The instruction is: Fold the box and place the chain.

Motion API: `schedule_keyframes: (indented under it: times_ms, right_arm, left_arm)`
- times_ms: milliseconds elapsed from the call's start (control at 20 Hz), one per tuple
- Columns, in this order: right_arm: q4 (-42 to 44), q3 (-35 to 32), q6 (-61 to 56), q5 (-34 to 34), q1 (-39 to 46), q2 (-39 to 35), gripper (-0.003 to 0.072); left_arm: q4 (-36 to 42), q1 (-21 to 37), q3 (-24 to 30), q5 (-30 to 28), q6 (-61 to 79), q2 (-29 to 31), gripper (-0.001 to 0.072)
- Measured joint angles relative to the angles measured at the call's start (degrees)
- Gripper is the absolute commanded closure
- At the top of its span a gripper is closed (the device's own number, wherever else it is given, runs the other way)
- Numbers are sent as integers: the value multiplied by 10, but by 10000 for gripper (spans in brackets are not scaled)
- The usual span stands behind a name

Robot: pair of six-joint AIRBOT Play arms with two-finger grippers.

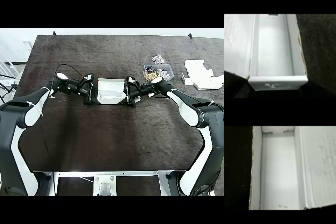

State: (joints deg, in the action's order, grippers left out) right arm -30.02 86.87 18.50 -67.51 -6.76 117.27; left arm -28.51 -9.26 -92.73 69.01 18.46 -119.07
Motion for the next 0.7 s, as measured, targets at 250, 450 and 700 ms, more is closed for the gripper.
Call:
schedule_keyframes:
  times_ms: [250,450,700]
  right_arm:
    - [0,0,0,0,0,0,186]
    - [0,0,0,0,0,0,185]
    - [0,0,0,0,0,0,185]
  left_arm:
    - [1,0,0,4,0,0,-8]
    - [3,0,0,11,0,2,-8]
    - [2,-2,-1,17,-1,5,-8]
